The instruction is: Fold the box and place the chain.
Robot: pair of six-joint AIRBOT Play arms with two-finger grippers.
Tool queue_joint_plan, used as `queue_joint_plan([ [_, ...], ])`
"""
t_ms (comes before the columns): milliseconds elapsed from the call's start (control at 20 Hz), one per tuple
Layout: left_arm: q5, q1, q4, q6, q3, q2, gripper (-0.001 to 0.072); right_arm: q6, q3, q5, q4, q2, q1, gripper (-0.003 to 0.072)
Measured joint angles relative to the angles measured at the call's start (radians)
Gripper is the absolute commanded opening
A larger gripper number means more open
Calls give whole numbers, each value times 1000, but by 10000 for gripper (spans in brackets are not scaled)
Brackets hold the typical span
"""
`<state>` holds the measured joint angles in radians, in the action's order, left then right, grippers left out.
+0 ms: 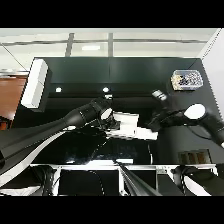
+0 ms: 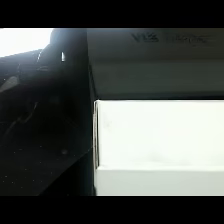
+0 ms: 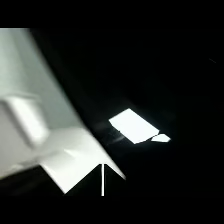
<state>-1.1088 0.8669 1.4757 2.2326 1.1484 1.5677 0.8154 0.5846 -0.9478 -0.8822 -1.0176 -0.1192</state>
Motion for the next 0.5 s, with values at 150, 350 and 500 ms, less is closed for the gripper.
queue_joint_plan([
  [150,-1,0,0,0,0,0,27,244,-18,-64,-64,16,250,14],
  [350,-2,0,0,0,0,0,27,427,-127,-127,-62,19,430,13],
  [500,-2,0,0,0,0,0,27,440,-215,-150,16,-8,412,13],
])
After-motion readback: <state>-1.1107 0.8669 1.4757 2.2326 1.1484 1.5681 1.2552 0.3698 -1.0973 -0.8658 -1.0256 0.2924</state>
